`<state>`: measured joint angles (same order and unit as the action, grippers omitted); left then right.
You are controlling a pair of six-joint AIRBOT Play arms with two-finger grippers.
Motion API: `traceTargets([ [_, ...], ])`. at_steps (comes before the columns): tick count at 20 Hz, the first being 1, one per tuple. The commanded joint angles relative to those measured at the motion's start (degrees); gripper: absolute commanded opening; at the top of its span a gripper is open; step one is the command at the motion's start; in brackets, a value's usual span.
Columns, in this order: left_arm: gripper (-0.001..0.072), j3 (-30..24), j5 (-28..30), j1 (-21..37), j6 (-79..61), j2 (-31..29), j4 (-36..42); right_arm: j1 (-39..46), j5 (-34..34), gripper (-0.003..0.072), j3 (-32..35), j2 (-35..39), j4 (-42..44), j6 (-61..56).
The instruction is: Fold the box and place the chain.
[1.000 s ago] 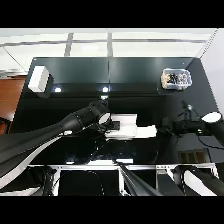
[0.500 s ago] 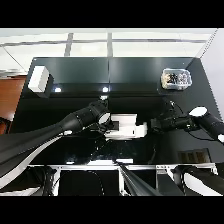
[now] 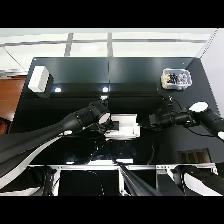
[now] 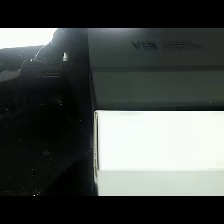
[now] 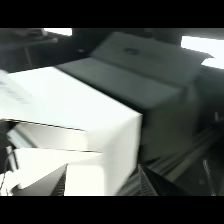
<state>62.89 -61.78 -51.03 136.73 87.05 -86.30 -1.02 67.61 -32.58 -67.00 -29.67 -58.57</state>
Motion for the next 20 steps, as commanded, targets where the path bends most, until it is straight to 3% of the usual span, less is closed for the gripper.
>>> traceTargets([
  [1, 0.0028, 0.0, 0.0, 0.0, 0.0, 0.0, 0.0, -5.0, -0.6, 0.0465, -2.1, 0.0, 0.7, -2.6],
  [2, 0.0027, 0.0, -0.1, 0.0, 0.0, 0.0, 0.0, -6.9, -1.6, 0.0465, -2.9, 0.0, -1.2, -4.8],
  [4, 0.0028, 0.0, -0.1, 0.0, 0.0, 0.0, 0.0, -9.9, -3.3, 0.0359, -4.0, 0.0, -5.8, -9.1],
  [11, 0.0027, 0.0, -0.1, 0.0, 0.0, 0.0, 0.0, -15.6, -7.4, 0.0359, -4.1, 0.0, -9.1, -14.1],
  [20, 0.0027, 0.0, -0.1, 0.0, 0.0, 0.0, 0.0, -24.7, -13.3, 0.0351, -8.5, -0.7, -28.6, -32.8],
])
